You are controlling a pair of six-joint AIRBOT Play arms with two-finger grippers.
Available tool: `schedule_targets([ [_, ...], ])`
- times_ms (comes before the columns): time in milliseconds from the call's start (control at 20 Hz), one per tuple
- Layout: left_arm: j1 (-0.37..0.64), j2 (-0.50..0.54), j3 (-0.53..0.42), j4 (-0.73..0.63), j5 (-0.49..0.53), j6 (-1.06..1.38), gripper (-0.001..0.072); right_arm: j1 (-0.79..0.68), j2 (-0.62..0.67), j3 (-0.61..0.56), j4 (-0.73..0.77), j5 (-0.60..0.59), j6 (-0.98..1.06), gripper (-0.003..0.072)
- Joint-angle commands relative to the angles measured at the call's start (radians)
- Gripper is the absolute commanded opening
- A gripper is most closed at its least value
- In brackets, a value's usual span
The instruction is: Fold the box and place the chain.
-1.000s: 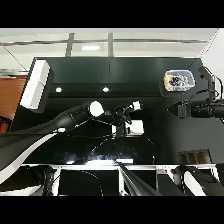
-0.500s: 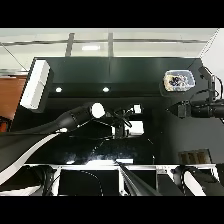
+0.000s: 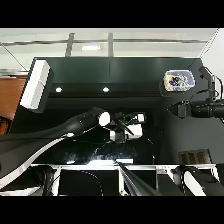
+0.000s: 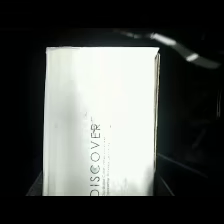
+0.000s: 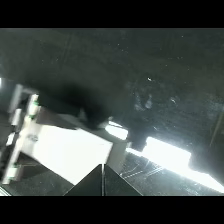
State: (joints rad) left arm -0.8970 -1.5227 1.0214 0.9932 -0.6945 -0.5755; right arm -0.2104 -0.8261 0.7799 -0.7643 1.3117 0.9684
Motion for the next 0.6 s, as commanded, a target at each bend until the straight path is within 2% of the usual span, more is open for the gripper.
schedule_targets([
  [0, 0.060, 0.093, -0.002, 0.163, -0.151, -0.235, 0.0264, -0.001, 0.001, 0.001, 0.000, 0.001, 0.000, 0.0011],
  [150, 0.237, 0.217, -0.037, 0.176, -0.389, -0.259, 0.0264, -0.001, 0.001, 0.001, 0.000, 0.001, 0.000, 0.0011],
  [300, 0.509, 0.370, -0.116, 0.211, -0.575, -0.377, 0.0265, -0.001, 0.001, 0.001, 0.000, 0.001, 0.000, 0.0011],
  [400, 0.708, 0.466, -0.183, 0.274, -0.623, -0.438, 0.0265, -0.001, 0.001, 0.001, 0.000, 0.000, 0.000, 0.0011],
  [550, 1.016, 0.569, -0.286, 0.362, -0.610, -0.441, 0.0266, -0.001, 0.000, 0.001, 0.000, -0.012, 0.000, 0.0011],
])
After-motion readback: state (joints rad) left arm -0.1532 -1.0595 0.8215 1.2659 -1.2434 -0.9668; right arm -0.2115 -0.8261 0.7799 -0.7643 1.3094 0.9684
